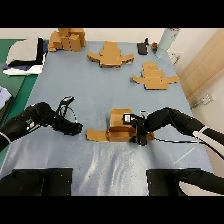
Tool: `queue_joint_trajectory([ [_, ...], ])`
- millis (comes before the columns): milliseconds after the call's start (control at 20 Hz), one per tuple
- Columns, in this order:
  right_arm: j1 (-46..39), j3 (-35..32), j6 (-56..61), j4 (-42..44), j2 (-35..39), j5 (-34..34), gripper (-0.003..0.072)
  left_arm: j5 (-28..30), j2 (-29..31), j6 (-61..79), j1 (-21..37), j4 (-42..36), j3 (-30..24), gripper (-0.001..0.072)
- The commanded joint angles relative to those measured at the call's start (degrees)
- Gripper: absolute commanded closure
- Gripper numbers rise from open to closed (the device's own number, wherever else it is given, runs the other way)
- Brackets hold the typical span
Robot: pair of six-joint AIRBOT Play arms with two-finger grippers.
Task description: Fold the box.
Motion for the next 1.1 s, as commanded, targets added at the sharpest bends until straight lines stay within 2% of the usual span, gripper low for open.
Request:
queue_joint_trajectory([
  [0,0.0,0.0,0.0,0.0,0.0,0.0,0.0115,0.0,-2.8,-2.3,-1.5,-8.0,-0.2,0.0695],
  [250,0.0,0.0,0.0,0.0,0.0,0.0,0.0115,5.5,-7.4,-2.2,-10.8,-12.8,-0.1,0.0696],
  [400,0.0,0.0,0.0,0.0,0.0,0.0,0.0115,9.6,-7.5,-2.2,-14.1,-15.0,0.3,0.0695],
  [750,0.0,0.0,0.0,0.0,0.0,0.0,0.0115,9.3,-7.5,-2.1,-15.0,-16.0,3.0,0.0696],
  [1050,0.0,0.0,0.0,0.0,0.0,0.0,0.0115,5.0,-7.5,-0.8,-15.0,-17.6,8.0,0.0693],
])
